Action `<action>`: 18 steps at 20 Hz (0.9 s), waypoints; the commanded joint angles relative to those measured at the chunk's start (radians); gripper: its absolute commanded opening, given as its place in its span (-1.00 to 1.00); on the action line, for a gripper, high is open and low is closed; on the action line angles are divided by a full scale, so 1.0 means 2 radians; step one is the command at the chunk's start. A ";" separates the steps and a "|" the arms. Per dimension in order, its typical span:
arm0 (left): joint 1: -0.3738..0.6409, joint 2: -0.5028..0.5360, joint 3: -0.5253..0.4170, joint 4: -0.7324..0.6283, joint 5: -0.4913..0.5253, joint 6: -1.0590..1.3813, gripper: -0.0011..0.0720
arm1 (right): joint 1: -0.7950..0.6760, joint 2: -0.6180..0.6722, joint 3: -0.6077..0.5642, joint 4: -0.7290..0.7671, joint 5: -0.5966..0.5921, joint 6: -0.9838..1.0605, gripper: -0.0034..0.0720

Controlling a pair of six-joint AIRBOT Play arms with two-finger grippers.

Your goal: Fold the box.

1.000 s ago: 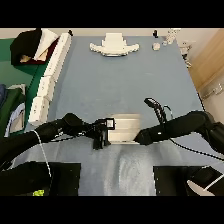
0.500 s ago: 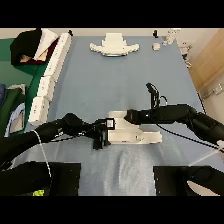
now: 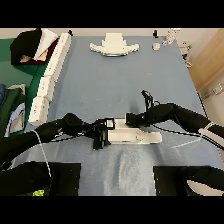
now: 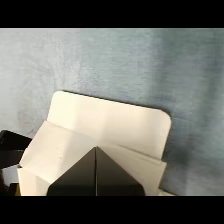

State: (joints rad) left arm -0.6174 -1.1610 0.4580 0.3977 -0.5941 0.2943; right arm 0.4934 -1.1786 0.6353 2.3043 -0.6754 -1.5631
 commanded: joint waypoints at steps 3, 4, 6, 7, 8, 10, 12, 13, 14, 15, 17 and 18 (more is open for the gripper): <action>0.000 0.000 0.001 0.000 0.000 0.000 0.46 | 0.000 -0.009 0.000 -0.002 -0.011 -0.005 -0.91; 0.000 0.000 0.001 0.000 0.000 0.000 0.46 | 0.000 -0.009 0.000 -0.002 -0.012 -0.005 -0.91; 0.000 0.000 0.001 0.000 0.000 0.000 0.46 | 0.000 -0.009 0.000 -0.002 -0.013 -0.005 -0.91; 0.000 0.000 0.001 0.000 0.000 0.000 0.46 | -0.001 -0.008 0.000 -0.002 -0.013 -0.005 -0.91; 0.000 0.000 0.001 0.000 0.000 0.000 0.46 | -0.001 -0.007 0.001 -0.002 -0.013 -0.005 -0.91; 0.000 0.000 0.001 0.000 0.000 0.000 0.46 | -0.001 0.001 0.002 -0.003 -0.010 -0.005 -0.91; 0.000 0.000 0.001 0.000 0.000 0.000 0.46 | -0.001 0.017 0.008 -0.012 -0.011 -0.008 -0.91; 0.000 0.000 0.001 0.000 0.000 0.000 0.46 | -0.001 0.029 0.011 -0.022 -0.011 -0.008 -0.91; 0.000 0.000 0.001 0.000 0.000 0.000 0.46 | -0.001 0.045 0.015 -0.038 -0.011 -0.008 -0.91; 0.000 0.000 0.001 0.000 0.000 0.000 0.46 | -0.001 0.062 0.018 -0.055 -0.011 -0.008 -0.91; 0.000 0.000 0.001 0.000 0.000 0.000 0.46 | -0.001 0.103 0.022 -0.096 -0.016 -0.008 -0.91; 0.000 0.000 0.001 0.000 0.000 0.000 0.46 | -0.001 0.125 0.023 -0.123 -0.027 -0.008 -0.91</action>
State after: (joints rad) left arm -0.6174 -1.1610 0.4580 0.3981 -0.5911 0.2951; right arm 0.4919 -1.0248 0.6701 2.1796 -0.7074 -1.5791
